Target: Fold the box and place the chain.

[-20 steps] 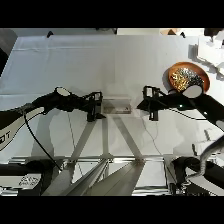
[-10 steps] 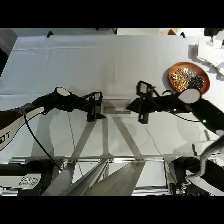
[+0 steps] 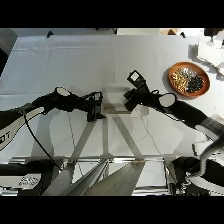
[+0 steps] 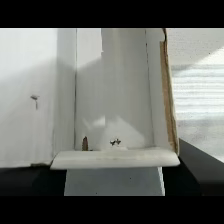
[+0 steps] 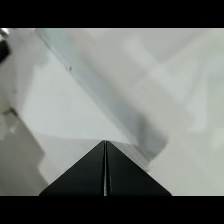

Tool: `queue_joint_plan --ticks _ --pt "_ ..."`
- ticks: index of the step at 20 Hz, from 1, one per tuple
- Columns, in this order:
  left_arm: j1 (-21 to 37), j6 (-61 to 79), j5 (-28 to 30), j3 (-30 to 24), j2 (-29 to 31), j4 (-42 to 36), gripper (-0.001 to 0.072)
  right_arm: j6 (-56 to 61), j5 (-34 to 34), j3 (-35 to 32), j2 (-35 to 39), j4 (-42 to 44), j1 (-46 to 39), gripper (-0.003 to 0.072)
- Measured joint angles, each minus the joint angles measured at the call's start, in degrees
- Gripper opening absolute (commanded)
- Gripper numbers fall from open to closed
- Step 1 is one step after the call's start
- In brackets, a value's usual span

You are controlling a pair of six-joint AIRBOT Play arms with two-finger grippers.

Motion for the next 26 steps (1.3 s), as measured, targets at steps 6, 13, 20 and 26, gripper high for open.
queue_joint_plan --ticks 6,13,20,26 --pt "0.0 0.0 0.0 0.0 0.0 0.0 0.021 1.3 -1.0 0.0 -2.4 0.1 0.3 0.0009" --pt "0.0 0.0 0.0 0.0 0.0 0.0 0.021 1.5 1.0 0.0 5.0 -2.6 0.3 0.0009" --pt "0.0 0.0 0.0 0.0 0.0 0.0 0.021 -2.8 17.3 0.0 15.2 -12.9 -10.7 0.0008" --pt "0.0 0.0 0.0 0.0 0.0 0.0 0.021 -27.8 30.9 0.0 10.5 -13.9 -21.2 0.0009"
